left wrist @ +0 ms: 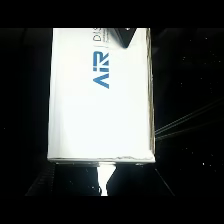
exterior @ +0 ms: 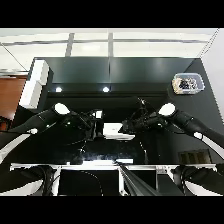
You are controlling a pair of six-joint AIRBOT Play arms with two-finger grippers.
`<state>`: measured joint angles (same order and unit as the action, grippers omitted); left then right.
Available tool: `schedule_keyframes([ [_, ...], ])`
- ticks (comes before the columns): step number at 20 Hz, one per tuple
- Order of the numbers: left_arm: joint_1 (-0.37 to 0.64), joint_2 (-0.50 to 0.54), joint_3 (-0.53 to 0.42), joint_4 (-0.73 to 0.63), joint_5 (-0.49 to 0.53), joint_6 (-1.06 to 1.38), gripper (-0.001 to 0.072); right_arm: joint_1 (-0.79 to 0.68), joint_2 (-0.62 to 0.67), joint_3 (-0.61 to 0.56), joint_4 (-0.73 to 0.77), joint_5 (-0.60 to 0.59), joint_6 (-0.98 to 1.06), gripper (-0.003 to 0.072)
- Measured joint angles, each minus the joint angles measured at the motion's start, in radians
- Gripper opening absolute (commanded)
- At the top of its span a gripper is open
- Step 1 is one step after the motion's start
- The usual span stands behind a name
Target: Fold the box and place the chain.
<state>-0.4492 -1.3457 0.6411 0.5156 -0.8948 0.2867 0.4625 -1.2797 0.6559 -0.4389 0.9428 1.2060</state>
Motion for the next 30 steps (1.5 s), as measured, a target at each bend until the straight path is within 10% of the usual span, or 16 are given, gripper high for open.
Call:
schedule_keyframes([
  [9, 0.000, 0.000, 0.000, -0.006, -0.006, -0.008, 0.0337, -0.076, 0.122, 0.094, -0.092, 0.143, -0.078, 0.0006],
  [12, 0.002, 0.004, 0.001, 0.000, -0.007, -0.008, 0.0716, -0.176, 0.237, 0.146, -0.196, 0.213, -0.058, 0.0006],
  [23, 0.070, 0.215, 0.002, 0.228, -0.204, -0.400, 0.0713, -0.404, 0.418, 0.177, -0.471, 0.307, 0.011, 0.0007],
  [30, -0.098, 0.147, 0.142, 0.220, -0.126, -0.577, 0.0713, -0.416, 0.423, 0.177, -0.504, 0.237, 0.018, 0.0009],
])
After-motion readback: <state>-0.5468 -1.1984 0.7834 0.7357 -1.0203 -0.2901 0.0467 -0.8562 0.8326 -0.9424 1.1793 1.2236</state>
